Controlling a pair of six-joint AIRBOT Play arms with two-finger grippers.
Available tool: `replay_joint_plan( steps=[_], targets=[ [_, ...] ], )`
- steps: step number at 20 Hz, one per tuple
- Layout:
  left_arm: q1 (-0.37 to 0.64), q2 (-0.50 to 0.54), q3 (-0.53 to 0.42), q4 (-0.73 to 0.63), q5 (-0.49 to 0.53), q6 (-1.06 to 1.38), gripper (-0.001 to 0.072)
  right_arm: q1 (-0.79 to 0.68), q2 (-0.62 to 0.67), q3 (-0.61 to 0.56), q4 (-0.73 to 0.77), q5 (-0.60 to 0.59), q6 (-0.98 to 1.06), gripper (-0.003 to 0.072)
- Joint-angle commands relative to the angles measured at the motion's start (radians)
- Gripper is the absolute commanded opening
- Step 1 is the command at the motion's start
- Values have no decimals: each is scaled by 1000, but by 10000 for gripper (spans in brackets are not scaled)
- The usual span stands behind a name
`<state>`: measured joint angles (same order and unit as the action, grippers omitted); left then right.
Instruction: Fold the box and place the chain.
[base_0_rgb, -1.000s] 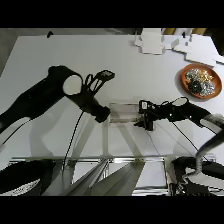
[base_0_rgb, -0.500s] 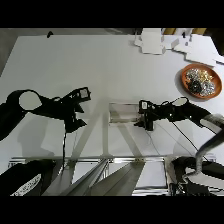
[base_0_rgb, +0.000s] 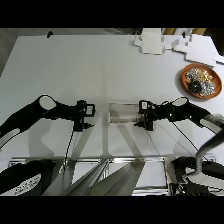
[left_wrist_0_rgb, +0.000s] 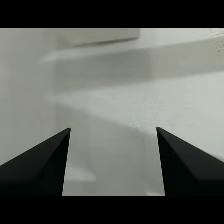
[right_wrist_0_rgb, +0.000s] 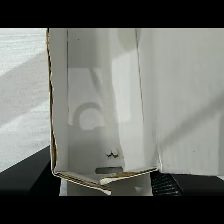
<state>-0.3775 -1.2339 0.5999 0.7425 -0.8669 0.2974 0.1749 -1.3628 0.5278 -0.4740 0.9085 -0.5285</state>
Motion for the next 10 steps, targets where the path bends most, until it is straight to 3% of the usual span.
replay_joint_plan(
  steps=[1,3,5,10],
  targets=[
    [-52,-105,43,-59,33,131,592,0,0,0,0,0,0,412],
    [-63,-159,93,-84,21,97,609,0,0,0,0,0,0,412],
    [-74,-195,134,-104,16,28,693,0,0,0,0,0,0,412],
    [-105,-203,149,-134,22,16,695,0,0,0,0,0,0,412]
  ],
)
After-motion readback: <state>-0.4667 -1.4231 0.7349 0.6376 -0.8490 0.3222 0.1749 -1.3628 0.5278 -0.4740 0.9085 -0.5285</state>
